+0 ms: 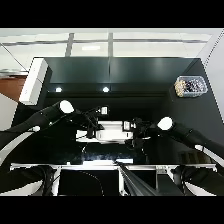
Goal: Fold the box and place the chain.
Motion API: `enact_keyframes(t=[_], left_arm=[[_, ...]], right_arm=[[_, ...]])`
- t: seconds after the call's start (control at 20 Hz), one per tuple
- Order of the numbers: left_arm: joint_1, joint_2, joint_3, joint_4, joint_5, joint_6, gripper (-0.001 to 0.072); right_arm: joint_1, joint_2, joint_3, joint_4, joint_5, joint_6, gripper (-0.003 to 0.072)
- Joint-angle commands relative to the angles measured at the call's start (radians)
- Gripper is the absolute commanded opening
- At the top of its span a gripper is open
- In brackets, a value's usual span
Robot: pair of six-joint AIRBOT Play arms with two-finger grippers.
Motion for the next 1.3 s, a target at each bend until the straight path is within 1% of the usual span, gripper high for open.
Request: enact_keyframes(t=[0.0, 1.25], left_arm=[[0.001, 0.001, 0.001, 0.002, 0.002, 0.001, 0.0030], [0.001, 0.001, 0.001, 0.001, 0.008, 0.000, 0.0034]], right_arm=[[0.000, 0.022, 0.000, -0.023, 0.015, 0.013, 0.0599], [0.001, 0.002, 0.000, -0.005, 0.018, 0.013, 0.0598]])
